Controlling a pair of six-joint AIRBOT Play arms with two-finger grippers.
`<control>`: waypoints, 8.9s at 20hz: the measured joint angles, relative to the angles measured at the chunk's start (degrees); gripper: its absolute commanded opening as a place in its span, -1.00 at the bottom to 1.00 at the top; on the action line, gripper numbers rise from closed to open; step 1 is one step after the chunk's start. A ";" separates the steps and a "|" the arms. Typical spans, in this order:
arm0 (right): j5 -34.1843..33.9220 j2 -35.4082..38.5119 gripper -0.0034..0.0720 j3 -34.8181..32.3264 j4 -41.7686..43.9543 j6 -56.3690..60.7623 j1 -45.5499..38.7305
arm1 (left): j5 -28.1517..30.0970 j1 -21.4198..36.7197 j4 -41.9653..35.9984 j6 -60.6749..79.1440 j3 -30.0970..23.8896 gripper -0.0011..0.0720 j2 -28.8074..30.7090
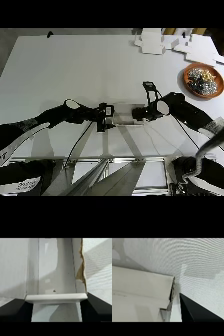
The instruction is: Fold the box and place the chain.
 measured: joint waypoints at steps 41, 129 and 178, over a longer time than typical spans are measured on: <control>5.53 2.36 -0.12 0.26 -7.63 -4.44 3.21 | 0.02 0.00 0.02 0.02 0.00 -0.39 0.00; 3.93 -29.57 -0.41 37.79 11.72 -41.81 -62.51 | 0.04 0.00 0.02 0.02 0.00 -0.39 0.00; 5.81 -28.46 -0.87 37.75 11.21 -43.30 -62.53 | 0.07 0.00 0.00 0.00 0.00 -0.39 0.00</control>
